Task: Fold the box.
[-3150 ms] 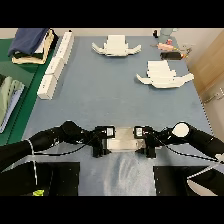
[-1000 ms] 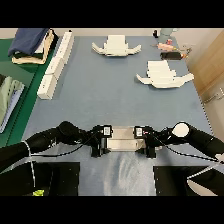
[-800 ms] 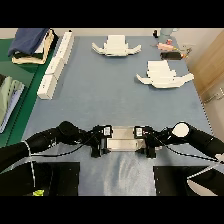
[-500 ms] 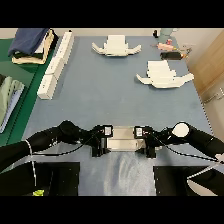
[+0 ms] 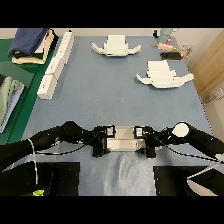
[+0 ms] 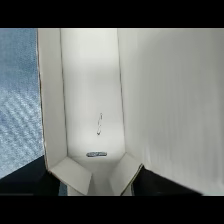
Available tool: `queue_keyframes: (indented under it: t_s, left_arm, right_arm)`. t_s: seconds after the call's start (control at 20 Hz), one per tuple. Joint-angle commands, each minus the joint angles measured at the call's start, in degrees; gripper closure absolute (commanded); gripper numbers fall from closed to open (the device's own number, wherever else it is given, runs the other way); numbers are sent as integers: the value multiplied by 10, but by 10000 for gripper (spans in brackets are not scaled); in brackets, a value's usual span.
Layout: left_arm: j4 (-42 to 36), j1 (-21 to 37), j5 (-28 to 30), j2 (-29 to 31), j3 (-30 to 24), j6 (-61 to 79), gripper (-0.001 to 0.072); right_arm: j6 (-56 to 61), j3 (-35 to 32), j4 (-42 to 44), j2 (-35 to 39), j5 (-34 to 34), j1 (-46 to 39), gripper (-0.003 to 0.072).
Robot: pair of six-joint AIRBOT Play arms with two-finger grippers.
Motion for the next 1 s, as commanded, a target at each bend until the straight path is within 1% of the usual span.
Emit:
queue_keyframes:
  t_s: [0.0,0.15,0.2,0.3,0.35,0.4,0.95]
  left_arm:
    - [4,-1,4,-3,3,-8,33]
    - [3,-1,3,-3,3,-8,37]
    - [3,-1,3,-3,3,-7,63]
    - [4,-1,-1,-3,3,-4,65]
    - [4,-1,-2,-3,3,-4,136]
    - [4,-1,-2,-3,3,-3,232]
    - [3,-1,-5,-3,3,-5,232]
  right_arm:
    - [0,0,0,0,0,0,141]
    - [0,0,0,0,0,0,142]
    - [0,0,0,0,0,0,142]
    - [0,0,0,0,0,0,142]
    - [0,0,0,0,0,0,141]
    - [0,0,0,0,0,0,142]
    - [0,0,0,0,0,0,142]
